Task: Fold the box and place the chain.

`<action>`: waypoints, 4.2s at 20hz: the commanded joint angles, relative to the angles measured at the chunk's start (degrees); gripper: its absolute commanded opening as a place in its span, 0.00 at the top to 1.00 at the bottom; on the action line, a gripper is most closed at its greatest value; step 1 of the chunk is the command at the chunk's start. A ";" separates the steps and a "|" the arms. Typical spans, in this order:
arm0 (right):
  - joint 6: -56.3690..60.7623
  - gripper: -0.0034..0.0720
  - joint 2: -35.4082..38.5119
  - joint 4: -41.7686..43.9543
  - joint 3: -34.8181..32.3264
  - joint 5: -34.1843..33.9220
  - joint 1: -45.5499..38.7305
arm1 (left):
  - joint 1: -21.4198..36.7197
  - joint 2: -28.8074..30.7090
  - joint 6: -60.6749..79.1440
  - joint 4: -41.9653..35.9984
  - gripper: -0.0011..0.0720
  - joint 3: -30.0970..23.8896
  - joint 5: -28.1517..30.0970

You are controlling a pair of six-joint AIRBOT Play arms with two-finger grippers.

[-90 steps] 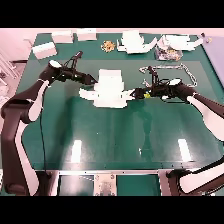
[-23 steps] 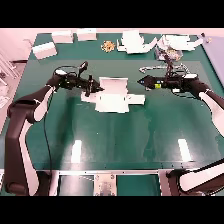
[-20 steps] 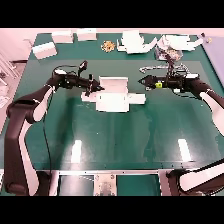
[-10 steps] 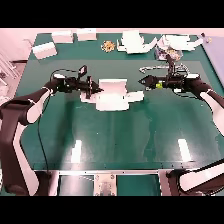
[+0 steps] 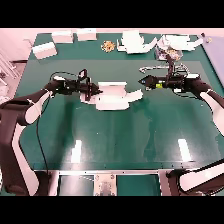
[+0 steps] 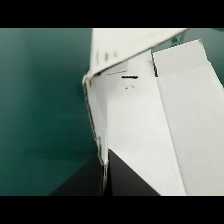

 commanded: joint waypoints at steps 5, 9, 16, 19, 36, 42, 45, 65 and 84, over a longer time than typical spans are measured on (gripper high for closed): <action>0.04 0.37 0.02 0.07 0.04 1.01 0.83 | 0.00 -1.14 0.81 1.88 0.97 0.02 -1.53; -0.20 0.37 0.04 0.20 0.04 1.01 0.85 | 0.00 -1.14 1.22 2.32 0.96 0.02 -1.64; -9.44 0.40 0.02 0.11 0.04 0.98 0.33 | 0.00 -1.14 1.86 1.95 0.96 0.02 -1.70; -10.49 0.39 0.02 1.62 0.11 -0.07 -0.63 | 0.00 -1.11 1.86 1.73 0.96 0.02 -0.66; -28.83 0.19 23.98 -9.62 -21.66 -6.75 5.70 | 0.00 -1.11 1.86 1.68 0.96 0.02 0.04; -33.14 0.19 23.93 -25.16 -24.55 -8.11 14.99 | 0.00 -1.14 1.86 1.68 0.96 0.02 0.04; -33.16 0.19 23.87 -27.06 -25.94 -16.37 20.94 | 0.00 -1.11 1.86 1.68 0.96 0.02 0.02; -32.89 0.04 20.00 -26.86 -25.07 -40.39 29.99 | 0.00 -1.11 1.84 1.73 0.96 0.02 0.04; -42.25 0.04 14.78 -15.65 -17.31 -26.80 22.73 | 0.00 -1.11 1.57 2.03 0.96 0.02 0.00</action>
